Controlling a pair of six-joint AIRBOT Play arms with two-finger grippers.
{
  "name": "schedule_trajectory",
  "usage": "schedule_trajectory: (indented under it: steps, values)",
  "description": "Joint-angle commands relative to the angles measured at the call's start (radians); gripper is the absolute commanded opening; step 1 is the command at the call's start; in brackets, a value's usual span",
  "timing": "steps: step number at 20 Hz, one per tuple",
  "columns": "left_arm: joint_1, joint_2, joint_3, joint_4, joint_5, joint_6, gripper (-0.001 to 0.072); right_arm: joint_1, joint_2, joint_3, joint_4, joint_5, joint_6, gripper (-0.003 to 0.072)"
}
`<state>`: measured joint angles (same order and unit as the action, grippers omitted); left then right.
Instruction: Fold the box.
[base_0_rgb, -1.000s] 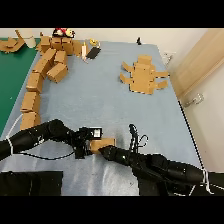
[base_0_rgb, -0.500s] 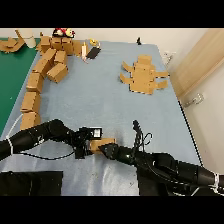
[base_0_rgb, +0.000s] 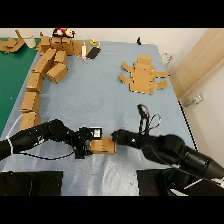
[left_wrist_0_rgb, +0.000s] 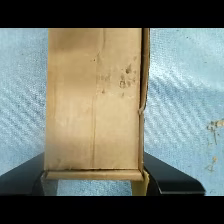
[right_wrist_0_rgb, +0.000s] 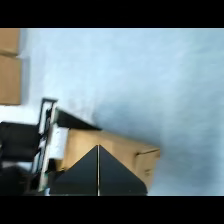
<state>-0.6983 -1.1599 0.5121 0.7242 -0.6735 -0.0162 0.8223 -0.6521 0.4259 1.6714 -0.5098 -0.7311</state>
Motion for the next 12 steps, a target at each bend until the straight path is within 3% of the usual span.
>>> schedule_trajectory:
  steps: [1, 4, 12]
  values:
    - [0.000, 0.000, 0.000, 0.000, 0.000, 0.001, 0.0451, -0.132, -0.003, 0.138, -0.243, -0.363, 0.050, 0.0006]
    - [0.000, 0.000, 0.000, -0.002, 0.000, 0.000, 0.0451, -0.219, -0.007, 0.180, -0.322, -0.549, 0.071, 0.0007]
    - [0.000, 0.000, 0.000, -0.031, 0.000, 0.000, 0.0451, -0.230, -0.010, 0.179, -0.319, -0.545, 0.071, 0.0006]
